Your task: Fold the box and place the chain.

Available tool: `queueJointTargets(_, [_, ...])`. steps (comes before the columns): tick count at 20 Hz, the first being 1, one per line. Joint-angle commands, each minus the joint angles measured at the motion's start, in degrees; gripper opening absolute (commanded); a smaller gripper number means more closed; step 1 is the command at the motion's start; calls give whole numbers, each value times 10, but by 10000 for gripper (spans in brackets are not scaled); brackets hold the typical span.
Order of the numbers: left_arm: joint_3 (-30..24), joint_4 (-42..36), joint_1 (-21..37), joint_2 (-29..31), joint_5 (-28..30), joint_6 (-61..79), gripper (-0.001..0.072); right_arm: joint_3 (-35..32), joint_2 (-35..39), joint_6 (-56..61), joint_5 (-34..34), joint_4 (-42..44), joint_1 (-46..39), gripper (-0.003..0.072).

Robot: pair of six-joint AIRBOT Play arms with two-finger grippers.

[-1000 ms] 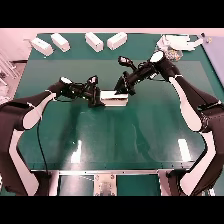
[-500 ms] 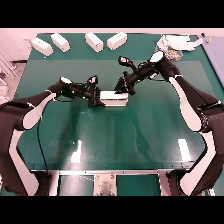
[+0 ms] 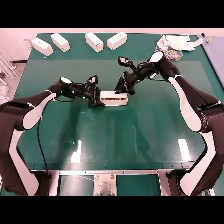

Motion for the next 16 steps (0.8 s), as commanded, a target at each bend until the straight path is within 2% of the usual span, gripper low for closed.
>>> queueJointTargets(1, [0,0,0,0,0,1,368,0,0,0,-22,-1,2,218])
queueJointTargets(16, [0,0,0,0,0,1,368,-54,0,0,6,-1,9,218])
